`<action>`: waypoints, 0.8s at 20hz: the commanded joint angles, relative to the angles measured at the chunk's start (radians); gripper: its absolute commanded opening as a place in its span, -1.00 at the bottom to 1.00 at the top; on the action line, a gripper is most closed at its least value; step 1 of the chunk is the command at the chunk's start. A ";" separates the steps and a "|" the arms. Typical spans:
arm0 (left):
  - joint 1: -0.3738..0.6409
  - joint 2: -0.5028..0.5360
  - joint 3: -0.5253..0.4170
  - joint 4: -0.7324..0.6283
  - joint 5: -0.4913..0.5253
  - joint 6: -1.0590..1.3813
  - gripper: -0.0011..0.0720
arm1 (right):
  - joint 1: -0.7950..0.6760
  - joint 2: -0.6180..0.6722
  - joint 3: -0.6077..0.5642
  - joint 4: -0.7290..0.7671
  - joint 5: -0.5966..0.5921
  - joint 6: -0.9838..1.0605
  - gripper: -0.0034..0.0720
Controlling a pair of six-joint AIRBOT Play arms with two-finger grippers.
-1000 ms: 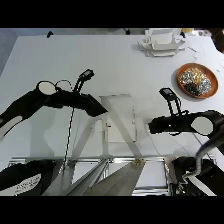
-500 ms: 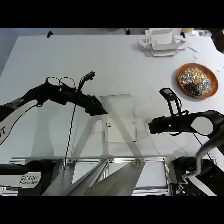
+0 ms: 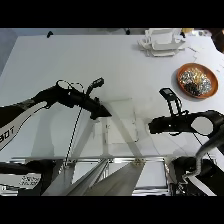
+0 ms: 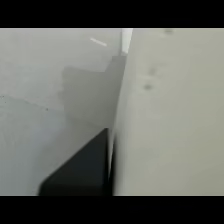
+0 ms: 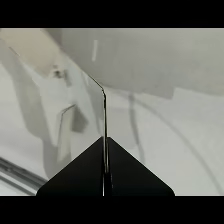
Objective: Fold the box and place the chain.
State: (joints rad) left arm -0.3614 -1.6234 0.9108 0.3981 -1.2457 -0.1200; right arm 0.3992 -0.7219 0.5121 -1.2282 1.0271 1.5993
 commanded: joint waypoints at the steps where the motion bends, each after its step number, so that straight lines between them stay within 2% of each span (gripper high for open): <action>1: 0.001 0.000 0.001 0.063 0.023 0.085 -0.95 | 0.001 0.001 0.000 -0.002 0.004 0.001 -0.86; 4: 0.000 0.003 0.001 0.066 0.022 0.200 -0.95 | 0.000 0.001 0.000 -0.001 0.000 0.001 -0.85; 5: -0.002 0.010 0.001 0.066 0.023 0.253 -0.95 | 0.000 0.001 0.002 -0.001 -0.002 0.001 -0.67; 7: -0.002 0.031 0.001 0.063 0.044 0.281 -0.95 | 0.000 0.001 0.018 -0.002 -0.002 -0.003 0.19; 8: -0.002 0.044 0.001 0.066 0.059 0.281 -0.95 | 0.000 0.002 0.034 -0.002 0.000 -0.003 0.56; 9: -0.003 0.057 0.001 0.071 0.082 0.281 -0.96 | 0.000 0.002 0.052 -0.007 0.001 -0.008 0.66; 12: -0.043 0.079 0.001 0.122 0.149 0.281 -0.96 | 0.000 0.002 0.090 -0.023 -0.005 -0.046 0.66; 16: -0.152 0.082 0.001 0.159 0.278 0.280 -0.96 | 0.000 0.002 0.090 -0.100 -0.006 -0.046 0.66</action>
State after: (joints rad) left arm -0.4515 -1.5486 0.9108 0.5289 -1.0706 0.1539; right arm 0.3992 -0.7208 0.5938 -1.2785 1.0237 1.5620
